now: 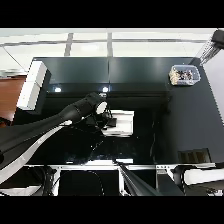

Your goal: Fold the box and place the chain.

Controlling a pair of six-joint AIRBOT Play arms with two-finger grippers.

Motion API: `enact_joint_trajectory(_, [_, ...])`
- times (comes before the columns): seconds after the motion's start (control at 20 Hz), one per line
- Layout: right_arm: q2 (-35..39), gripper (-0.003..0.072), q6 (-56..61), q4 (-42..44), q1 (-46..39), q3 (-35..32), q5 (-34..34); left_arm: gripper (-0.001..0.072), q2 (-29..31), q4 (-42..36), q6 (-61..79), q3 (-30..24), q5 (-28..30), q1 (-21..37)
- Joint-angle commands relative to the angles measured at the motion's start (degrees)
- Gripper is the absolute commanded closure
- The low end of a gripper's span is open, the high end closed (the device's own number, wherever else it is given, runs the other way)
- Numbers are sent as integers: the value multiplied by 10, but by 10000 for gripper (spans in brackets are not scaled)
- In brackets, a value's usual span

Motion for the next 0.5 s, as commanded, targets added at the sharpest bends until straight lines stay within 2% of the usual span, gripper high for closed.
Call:
enact_joint_trajectory(0.0, [137, 671, -26, 101, 10, -86, 31, 684, 0, 0, 0, 0, 2, 0])
enact_joint_trajectory(0.15, [282, 671, -57, 179, 59, -269, 18, 684, 0, 0, 0, 0, 2, 0])
enact_joint_trajectory(0.25, [364, 671, -68, 185, 117, -397, 42, 684, 0, 0, 0, 0, 2, 0])
enact_joint_trajectory(0.35, [418, 670, -82, 208, 180, -516, 56, 684, 0, 0, 0, 0, 2, 0])
enact_joint_trajectory(0.45, [431, 671, -90, 279, 235, -613, 33, 684, 0, 0, 0, 0, 2, 0])
